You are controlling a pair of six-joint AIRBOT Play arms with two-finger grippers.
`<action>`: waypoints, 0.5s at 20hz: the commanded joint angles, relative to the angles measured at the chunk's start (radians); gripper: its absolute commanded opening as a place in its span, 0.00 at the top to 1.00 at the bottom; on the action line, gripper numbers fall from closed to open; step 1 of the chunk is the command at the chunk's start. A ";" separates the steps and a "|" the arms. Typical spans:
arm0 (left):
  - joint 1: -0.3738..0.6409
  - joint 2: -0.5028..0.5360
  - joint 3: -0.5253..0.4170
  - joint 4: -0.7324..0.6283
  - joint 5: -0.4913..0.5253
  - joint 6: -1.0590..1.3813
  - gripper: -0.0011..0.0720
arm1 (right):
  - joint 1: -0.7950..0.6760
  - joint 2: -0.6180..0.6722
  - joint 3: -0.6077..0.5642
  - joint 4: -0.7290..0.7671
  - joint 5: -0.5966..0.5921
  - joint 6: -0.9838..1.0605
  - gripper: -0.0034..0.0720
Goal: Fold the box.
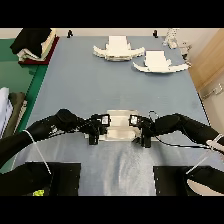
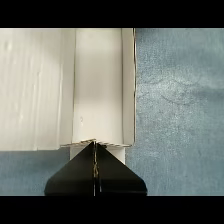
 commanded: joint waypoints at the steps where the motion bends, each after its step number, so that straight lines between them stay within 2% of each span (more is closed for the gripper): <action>1: -0.018 -0.021 0.001 -0.078 0.014 0.035 0.96 | 0.001 0.000 0.000 0.000 0.000 0.000 0.26; 5: -0.023 -0.033 0.000 -0.086 0.014 0.034 0.96 | 0.001 0.000 0.000 0.000 0.000 0.000 0.26; 6: -0.023 -0.033 0.000 -0.086 0.014 0.034 0.82 | 0.001 0.000 0.000 0.000 0.000 0.000 0.26; 7: -0.023 -0.033 0.000 -0.087 0.013 0.032 0.35 | 0.000 0.000 0.000 0.000 0.000 0.000 0.26; 8: -0.023 -0.033 0.000 -0.087 0.013 0.029 0.17 | 0.001 0.000 0.000 0.000 0.000 0.000 0.26; 10: -0.023 -0.033 0.000 -0.086 0.013 0.029 0.18 | 0.000 0.000 0.000 0.000 0.000 0.000 0.26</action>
